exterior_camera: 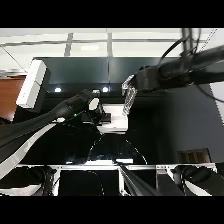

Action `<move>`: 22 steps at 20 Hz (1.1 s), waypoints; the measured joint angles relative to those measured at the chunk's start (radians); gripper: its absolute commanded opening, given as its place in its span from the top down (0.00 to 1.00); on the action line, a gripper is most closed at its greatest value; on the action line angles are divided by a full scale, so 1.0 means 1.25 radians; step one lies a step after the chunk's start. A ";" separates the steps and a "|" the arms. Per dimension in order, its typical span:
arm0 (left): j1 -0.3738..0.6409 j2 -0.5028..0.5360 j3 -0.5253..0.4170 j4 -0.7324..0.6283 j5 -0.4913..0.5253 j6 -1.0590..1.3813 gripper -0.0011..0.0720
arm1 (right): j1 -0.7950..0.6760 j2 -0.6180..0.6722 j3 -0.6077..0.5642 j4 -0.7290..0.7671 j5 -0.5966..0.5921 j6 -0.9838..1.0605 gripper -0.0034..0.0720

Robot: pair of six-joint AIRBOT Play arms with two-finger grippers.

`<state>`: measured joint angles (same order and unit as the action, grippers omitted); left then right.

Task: Fold the box and place the chain.

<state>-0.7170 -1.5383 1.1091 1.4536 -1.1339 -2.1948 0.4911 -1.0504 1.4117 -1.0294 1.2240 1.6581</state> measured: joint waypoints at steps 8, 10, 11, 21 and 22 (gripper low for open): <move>0.000 0.000 0.000 0.000 0.000 0.000 0.95 | 0.023 -0.012 -0.203 0.064 -0.143 0.005 0.94; 0.000 0.000 0.000 0.000 0.001 0.000 0.95 | 0.030 -0.024 -0.240 0.067 -0.162 0.005 0.94; 0.000 0.000 0.000 0.000 0.001 0.000 0.95 | 0.035 -0.031 -0.260 0.067 -0.172 0.007 0.94; 0.000 0.000 0.000 0.000 0.005 0.000 0.95 | 0.058 -0.120 -0.350 0.066 -0.241 0.021 0.58; 0.000 0.000 0.000 0.000 0.005 0.000 0.95 | 0.051 -0.117 -0.350 0.063 -0.225 0.020 0.59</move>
<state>-0.7170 -1.5383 1.1091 1.4536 -1.1278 -2.1952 0.5549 -1.1961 0.9737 -0.9508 0.9424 1.6836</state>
